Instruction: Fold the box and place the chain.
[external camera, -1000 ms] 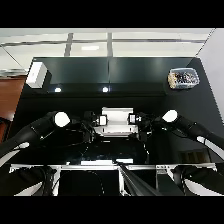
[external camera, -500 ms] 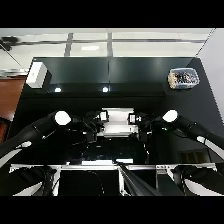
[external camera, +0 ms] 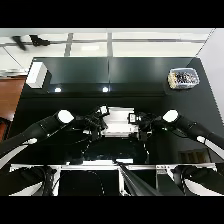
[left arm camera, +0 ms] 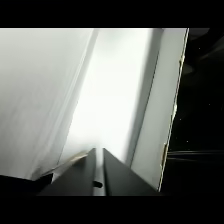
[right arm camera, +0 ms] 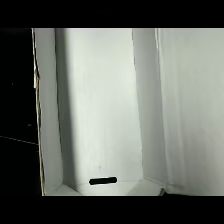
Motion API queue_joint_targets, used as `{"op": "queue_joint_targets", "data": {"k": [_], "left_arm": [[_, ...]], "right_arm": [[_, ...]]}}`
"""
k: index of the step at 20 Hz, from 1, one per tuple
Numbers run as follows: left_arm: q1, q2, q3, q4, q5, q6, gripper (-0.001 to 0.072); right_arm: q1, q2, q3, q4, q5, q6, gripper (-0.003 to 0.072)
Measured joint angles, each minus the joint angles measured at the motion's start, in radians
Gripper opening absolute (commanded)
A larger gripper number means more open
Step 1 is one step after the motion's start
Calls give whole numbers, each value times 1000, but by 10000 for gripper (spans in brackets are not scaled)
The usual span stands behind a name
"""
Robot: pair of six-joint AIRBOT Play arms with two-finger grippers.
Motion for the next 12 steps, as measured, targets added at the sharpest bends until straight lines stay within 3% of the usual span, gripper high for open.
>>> {"op": "queue_joint_targets", "data": {"k": [4,5,6,8,9,10,12], "left_arm": [[0,-2,0,-1,0,-3,368],[0,-2,0,2,-2,-3,299],[0,-2,0,3,-3,-3,21],[0,-1,0,17,-12,2,186],[0,2,0,20,-19,1,183],[0,6,0,26,-19,0,56],[9,29,1,53,-29,-5,23]], "right_arm": [[0,0,0,0,0,0,127],[0,0,0,0,0,0,128],[0,0,0,0,0,0,128],[0,0,0,-1,0,-1,127],[0,0,0,-2,0,-1,127],[0,0,0,-2,0,-1,127],[0,0,0,-2,0,-1,128]]}}
